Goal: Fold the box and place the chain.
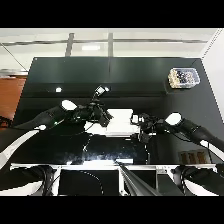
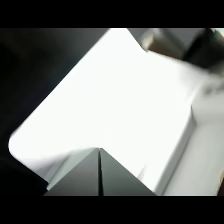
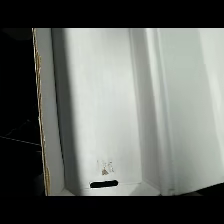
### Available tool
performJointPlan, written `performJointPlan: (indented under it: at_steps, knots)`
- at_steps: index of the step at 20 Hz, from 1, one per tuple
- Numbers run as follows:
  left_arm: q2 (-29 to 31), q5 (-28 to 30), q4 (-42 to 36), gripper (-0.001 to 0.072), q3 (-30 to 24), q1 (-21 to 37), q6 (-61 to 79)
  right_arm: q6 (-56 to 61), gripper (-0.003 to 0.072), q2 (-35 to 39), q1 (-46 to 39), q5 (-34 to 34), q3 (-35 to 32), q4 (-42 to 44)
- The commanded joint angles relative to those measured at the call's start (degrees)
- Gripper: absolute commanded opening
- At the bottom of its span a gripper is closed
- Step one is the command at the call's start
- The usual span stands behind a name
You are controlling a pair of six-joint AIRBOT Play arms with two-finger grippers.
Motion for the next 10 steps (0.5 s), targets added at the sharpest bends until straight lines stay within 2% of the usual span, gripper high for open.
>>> performJointPlan:
  at_steps: [1,3,4,5,6,8,9,10]
  knots:
    - [1.0,-2.1,8.9,0.0028,1.6,0.4,-1.9,0.0,0.0473,0.0,0.1,0.0,0.0,0.1]
    - [3.7,-2.4,9.0,0.0033,3.4,2.2,-1.9,0.0,0.0473,0.0,0.1,0.0,0.0,0.1]
    - [5.5,-3.3,9.1,0.0060,3.8,3.4,-1.9,0.0,0.0473,0.0,0.1,0.0,0.0,0.1]
    - [7.7,-4.9,9.7,0.0145,3.7,5.0,-1.9,0.0,0.0473,0.0,0.1,0.0,0.0,0.1]
    - [10.2,-7.7,12.5,0.0263,3.7,7.0,-1.9,0.0,0.0473,0.0,0.1,0.0,0.0,0.1]
    - [15.2,-12.3,18.4,0.0619,3.6,11.5,-2.1,0.0,0.0473,0.0,0.1,0.0,0.0,0.1]
    - [17.0,-14.4,18.9,0.0717,3.2,13.7,-2.1,0.0,0.0473,0.0,0.1,0.0,0.0,0.1]
    - [17.7,-16.5,19.6,0.0717,2.9,15.1,-2.0,0.0,0.0473,0.0,0.1,0.0,0.0,0.1]
